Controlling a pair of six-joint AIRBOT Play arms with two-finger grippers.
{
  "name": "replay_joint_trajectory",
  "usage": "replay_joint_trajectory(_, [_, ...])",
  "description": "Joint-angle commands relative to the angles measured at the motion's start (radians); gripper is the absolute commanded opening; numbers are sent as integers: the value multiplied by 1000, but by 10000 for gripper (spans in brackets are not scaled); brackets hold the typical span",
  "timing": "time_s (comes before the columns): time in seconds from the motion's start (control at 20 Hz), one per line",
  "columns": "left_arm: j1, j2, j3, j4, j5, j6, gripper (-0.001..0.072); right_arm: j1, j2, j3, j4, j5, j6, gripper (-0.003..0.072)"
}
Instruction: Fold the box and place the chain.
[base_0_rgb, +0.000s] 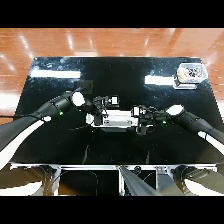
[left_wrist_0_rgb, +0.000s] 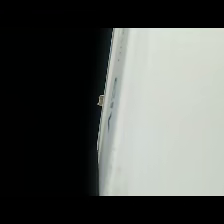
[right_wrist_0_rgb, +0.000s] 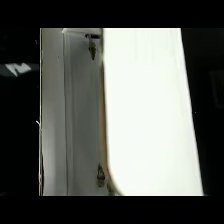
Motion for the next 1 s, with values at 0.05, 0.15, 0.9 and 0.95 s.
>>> replay_joint_trajectory(0.05, [0, 0, 1, 2, -4, -1, 22, 1, -1, -12, -16, -19, 14, 708])
replay_joint_trajectory(0.15, [0, 0, 1, 2, -4, -1, 22, 1, -1, -12, -9, -19, 14, 707])
replay_joint_trajectory(0.9, [0, 0, 1, 1, -5, -9, 22, 1, -1, -12, -5, -34, 25, 700])
replay_joint_trajectory(0.95, [0, 0, 1, 1, -5, -9, 22, 1, -1, -12, -5, -34, 25, 700])
